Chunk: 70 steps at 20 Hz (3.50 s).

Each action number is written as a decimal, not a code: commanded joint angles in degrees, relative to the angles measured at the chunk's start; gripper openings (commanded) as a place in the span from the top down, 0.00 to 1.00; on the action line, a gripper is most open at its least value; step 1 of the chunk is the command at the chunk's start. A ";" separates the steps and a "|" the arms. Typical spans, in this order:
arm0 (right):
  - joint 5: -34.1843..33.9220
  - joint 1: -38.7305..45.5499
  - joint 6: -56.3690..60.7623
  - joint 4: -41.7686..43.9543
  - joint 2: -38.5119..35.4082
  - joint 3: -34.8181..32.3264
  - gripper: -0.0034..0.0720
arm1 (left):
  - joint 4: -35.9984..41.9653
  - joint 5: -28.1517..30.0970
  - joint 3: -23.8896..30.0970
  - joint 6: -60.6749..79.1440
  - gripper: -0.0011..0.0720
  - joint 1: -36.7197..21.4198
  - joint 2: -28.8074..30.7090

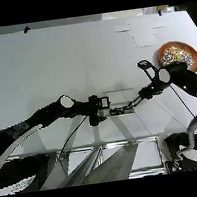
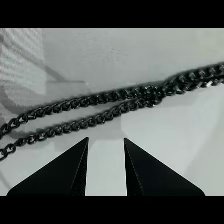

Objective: Fold the box and place the chain.

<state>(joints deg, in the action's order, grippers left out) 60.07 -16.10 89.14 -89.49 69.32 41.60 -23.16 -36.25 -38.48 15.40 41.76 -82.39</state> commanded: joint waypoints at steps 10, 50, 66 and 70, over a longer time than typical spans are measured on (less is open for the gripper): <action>-0.50 -0.85 2.10 -0.09 4.31 -0.17 0.90 | 0.00 0.02 0.02 0.02 0.80 0.02 0.04; 0.98 -0.87 1.44 1.22 4.28 -0.17 0.94 | 0.00 0.02 0.02 0.02 0.80 0.02 0.04; 10.88 -0.87 -10.34 28.17 -29.27 -0.17 0.94 | 0.00 0.02 0.02 0.02 0.80 0.02 0.04; 9.33 -0.87 -15.10 39.12 -30.25 -0.17 0.94 | 0.00 0.02 0.00 0.02 0.80 0.02 0.04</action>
<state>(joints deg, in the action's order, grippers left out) 70.50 -16.97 77.97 -60.29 40.75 41.36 -23.16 -36.23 -38.48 15.42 41.76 -82.39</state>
